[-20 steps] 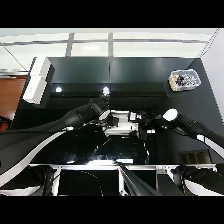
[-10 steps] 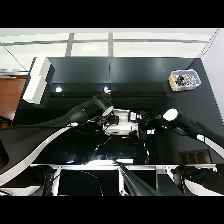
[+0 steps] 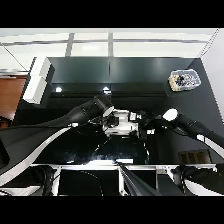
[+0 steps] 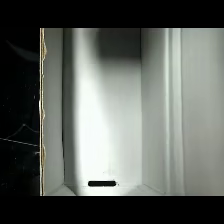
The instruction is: Fold the box and place the chain.
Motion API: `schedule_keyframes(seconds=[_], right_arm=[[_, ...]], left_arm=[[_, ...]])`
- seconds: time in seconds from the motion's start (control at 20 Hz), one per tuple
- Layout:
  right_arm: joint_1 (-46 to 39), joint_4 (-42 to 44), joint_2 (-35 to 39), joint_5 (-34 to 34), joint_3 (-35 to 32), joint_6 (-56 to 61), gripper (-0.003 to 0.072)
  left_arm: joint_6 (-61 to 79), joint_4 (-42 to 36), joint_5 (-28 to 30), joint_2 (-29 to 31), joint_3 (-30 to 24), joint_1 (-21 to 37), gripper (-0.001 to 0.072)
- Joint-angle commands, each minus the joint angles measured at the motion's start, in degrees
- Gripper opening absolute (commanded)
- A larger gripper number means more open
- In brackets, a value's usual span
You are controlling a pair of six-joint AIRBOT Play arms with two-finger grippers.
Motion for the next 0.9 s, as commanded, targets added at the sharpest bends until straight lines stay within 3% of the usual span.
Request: schedule_keyframes(seconds=[0.0, 0.15, 0.2, 0.25, 0.3, 0.4, 0.65, 0.85], right_arm=[[0.02, 0.02, 0.00, 0.07, 0.00, 0.02, 0.0483], [0.02, 0.04, 0.00, 0.07, 0.00, 0.00, 0.0483], [0.02, 0.04, 0.02, 0.07, 0.00, 0.02, 0.0483], [0.02, 0.04, 0.02, 0.07, 0.00, 0.00, 0.0483], [-0.04, 0.00, 0.11, 0.07, 0.00, 0.04, 0.0487], [-0.66, -0.09, 1.70, 0.09, 0.07, 3.37, 0.0629], [-3.78, -11.87, 10.56, 8.55, 0.13, 9.77, 0.0629], [-5.92, -13.81, 12.07, 10.60, 0.11, 9.66, 0.0629]], left_arm=[[-0.31, -0.44, -0.02, -0.07, 0.07, 0.17, 0.0277], [-0.33, -1.25, 1.11, -0.09, 0.07, 0.42, 0.0270], [-0.24, -1.68, 1.03, -0.11, 0.07, 0.42, 0.0074], [0.22, -1.75, 1.20, -0.11, 0.07, 0.39, 0.0028], [0.22, -2.14, 1.16, -0.11, 0.07, 0.42, 0.0027], [0.17, -2.12, 0.07, -0.09, 0.07, 0.44, 0.0027], [0.15, -1.92, -0.46, 0.02, 0.09, 0.48, 0.0027], [0.15, -1.95, -0.52, 0.02, 0.09, 0.46, 0.0027]])
